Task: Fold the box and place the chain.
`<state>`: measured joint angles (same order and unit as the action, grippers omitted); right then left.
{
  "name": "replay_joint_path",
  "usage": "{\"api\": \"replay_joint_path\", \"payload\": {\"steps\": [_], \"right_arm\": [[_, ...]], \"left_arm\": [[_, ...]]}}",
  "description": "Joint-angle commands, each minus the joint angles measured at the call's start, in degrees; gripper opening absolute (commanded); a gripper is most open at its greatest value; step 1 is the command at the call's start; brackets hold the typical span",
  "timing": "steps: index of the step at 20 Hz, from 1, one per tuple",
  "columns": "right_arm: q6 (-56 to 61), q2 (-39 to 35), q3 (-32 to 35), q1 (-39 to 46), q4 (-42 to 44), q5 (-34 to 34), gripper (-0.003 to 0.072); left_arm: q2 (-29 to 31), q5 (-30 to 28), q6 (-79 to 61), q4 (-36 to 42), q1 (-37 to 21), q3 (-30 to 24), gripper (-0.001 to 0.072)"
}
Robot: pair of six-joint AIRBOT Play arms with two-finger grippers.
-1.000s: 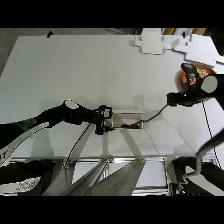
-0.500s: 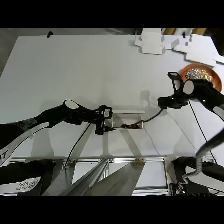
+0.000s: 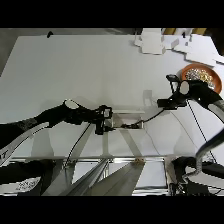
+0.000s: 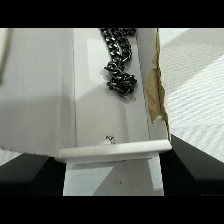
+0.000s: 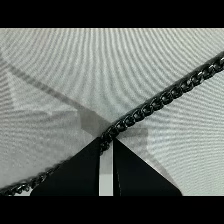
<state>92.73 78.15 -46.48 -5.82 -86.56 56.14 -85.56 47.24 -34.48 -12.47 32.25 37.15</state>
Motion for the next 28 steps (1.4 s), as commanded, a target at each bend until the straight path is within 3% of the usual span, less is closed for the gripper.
{"api": "replay_joint_path", "payload": {"steps": [1,5,11,17,22,28], "right_arm": [[-0.4,-1.6,0.0,-0.6,-0.5,0.5,0.0021],[-2.0,-8.5,0.0,-2.7,-0.6,3.1,0.0021],[-2.8,-24.8,0.0,-8.4,0.4,10.2,0.0021],[-2.8,-38.9,0.0,-12.5,9.2,14.6,0.0021],[-2.8,-45.6,0.0,-12.4,18.7,14.6,0.0021],[-5.7,-47.2,0.0,-12.4,30.8,10.5,0.0021]], "left_arm": [[0.0,0.0,0.0,0.0,0.0,0.0,0.0171],[0.0,0.1,0.0,0.0,0.0,0.0,0.0171],[0.0,0.1,0.0,0.0,0.0,0.0,0.0171],[0.0,0.1,0.0,0.0,0.0,0.0,0.0171],[0.0,0.1,0.0,0.0,0.0,0.0,0.0171],[0.0,0.1,0.0,0.0,0.0,0.0,0.0171]]}}
